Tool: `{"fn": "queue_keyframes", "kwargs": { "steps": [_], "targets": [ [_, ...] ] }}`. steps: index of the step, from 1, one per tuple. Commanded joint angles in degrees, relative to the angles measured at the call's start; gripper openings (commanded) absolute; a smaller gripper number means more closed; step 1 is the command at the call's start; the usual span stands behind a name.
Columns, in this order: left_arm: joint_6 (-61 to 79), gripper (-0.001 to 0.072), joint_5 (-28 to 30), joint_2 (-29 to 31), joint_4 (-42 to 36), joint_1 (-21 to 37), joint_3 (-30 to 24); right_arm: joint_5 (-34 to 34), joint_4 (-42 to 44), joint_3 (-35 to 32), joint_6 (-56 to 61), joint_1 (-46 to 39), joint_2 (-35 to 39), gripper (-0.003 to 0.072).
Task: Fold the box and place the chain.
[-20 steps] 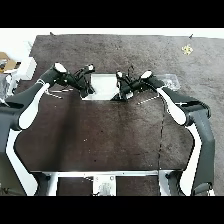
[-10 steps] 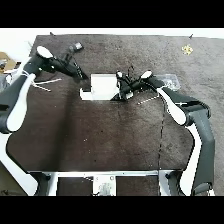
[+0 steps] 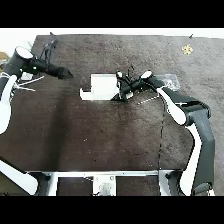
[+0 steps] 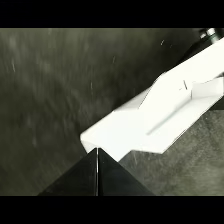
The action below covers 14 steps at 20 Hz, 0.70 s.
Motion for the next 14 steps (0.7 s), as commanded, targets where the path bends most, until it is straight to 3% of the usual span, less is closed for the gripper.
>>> {"fn": "queue_keyframes", "kwargs": {
  "steps": [1, 6, 14],
  "targets": [
    [-7.9, 0.0011, 2.8, 0.2, 0.2, 0.5, -8.1, 0.0, 0.0, 0.0, 0.0, 0.0, 0.0, 0.0455],
    [-9.9, 0.0010, 3.5, 0.2, -5.0, 0.4, -14.8, 0.0, 0.0, 0.0, 0.0, 0.0, 0.0, 0.0455],
    [-6.9, 0.0011, 4.2, -1.2, -5.5, 0.4, -15.5, 0.0, 0.0, 0.0, 0.0, 0.0, 0.0, 0.0455]
  ]
}}
